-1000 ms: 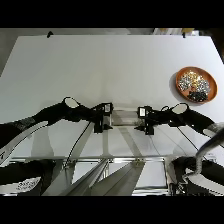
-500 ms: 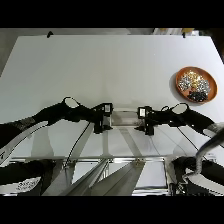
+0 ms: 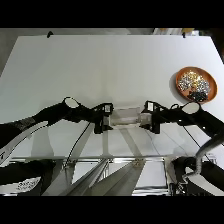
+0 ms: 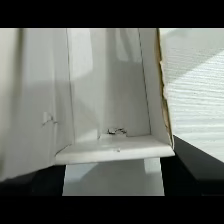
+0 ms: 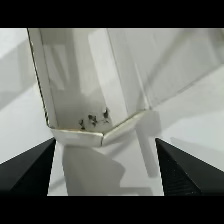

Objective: Fold the box and place the chain.

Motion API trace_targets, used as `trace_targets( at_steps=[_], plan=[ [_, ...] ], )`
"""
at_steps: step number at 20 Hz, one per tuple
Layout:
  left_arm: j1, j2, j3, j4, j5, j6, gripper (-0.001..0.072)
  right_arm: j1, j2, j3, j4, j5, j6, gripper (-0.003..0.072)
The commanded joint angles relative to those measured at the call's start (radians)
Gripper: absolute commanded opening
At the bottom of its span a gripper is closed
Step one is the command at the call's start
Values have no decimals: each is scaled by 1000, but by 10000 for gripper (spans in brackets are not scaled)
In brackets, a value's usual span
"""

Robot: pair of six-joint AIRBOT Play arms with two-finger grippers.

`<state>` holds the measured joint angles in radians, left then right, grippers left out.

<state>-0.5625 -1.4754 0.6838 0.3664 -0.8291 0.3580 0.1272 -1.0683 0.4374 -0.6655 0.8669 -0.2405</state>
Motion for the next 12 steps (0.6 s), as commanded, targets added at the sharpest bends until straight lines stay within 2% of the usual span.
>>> trace_targets(
  at_steps=[1, 5, 6, 8, 10, 11, 12],
  plan=[
    [0, 0, -1, 1, 2, 1, 312, -36, 119, 1, -143, 101, 128, 699],
    [0, 0, -1, 1, 2, 1, 312, -36, 242, 1, -255, 196, 239, 679],
    [0, 0, -1, 1, 2, 1, 312, -36, 282, 1, -245, 217, 253, 630],
    [0, 0, -1, 1, 2, 1, 312, -35, 359, 1, -164, 247, 259, 443],
    [0, 0, -1, 0, 2, 1, 312, -35, 405, 1, -45, 255, 252, 146],
    [0, 0, -1, 0, 2, 1, 312, -35, 405, 0, 9, 251, 237, 100],
    [0, 0, -1, 1, 2, 1, 312, -35, 397, 0, 54, 238, 236, 99]
  ],
)
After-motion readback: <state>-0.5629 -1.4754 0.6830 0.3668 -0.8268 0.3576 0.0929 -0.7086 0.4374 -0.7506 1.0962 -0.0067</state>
